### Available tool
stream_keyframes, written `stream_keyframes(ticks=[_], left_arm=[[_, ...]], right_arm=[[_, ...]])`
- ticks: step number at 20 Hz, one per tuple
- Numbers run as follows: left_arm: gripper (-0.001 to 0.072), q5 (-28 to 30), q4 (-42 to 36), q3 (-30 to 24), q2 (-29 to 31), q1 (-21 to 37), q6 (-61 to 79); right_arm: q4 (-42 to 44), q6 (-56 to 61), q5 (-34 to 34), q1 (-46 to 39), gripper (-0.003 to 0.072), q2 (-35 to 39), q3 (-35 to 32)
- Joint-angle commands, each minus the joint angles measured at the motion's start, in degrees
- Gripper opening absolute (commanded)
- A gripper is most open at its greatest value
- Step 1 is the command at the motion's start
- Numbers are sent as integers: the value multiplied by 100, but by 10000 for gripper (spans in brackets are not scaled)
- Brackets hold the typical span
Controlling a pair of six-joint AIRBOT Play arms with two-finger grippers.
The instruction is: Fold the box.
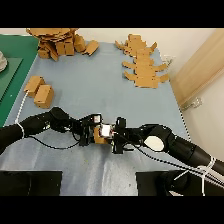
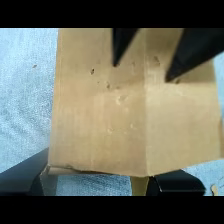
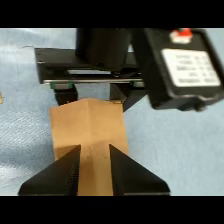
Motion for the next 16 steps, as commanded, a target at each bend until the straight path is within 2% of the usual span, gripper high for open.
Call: stream_keyframes(ticks=[1, 2, 7, 14, 15, 16], left_arm=[[335, 4, 0, 7, -4, 2, 2], [335, 7, 0, 7, -4, 2, 2], [335, 7, 0, 7, -4, 2, 2], [335, 4, 0, 7, -4, 2, 2], [335, 4, 0, 7, -4, 2, 2], [335, 4, 0, 7, -4, 2, 2]], right_arm=[[-61, -17, 216, 98, 343, -24, -4], [-186, -20, 151, 87, 461, -76, -4], [-492, -22, 44, 90, 464, -354, -2], [-890, -107, -136, 87, 462, -387, -2], [-892, -107, -140, 87, 447, -387, -2], [-905, -107, -155, 87, 398, -387, -2]])
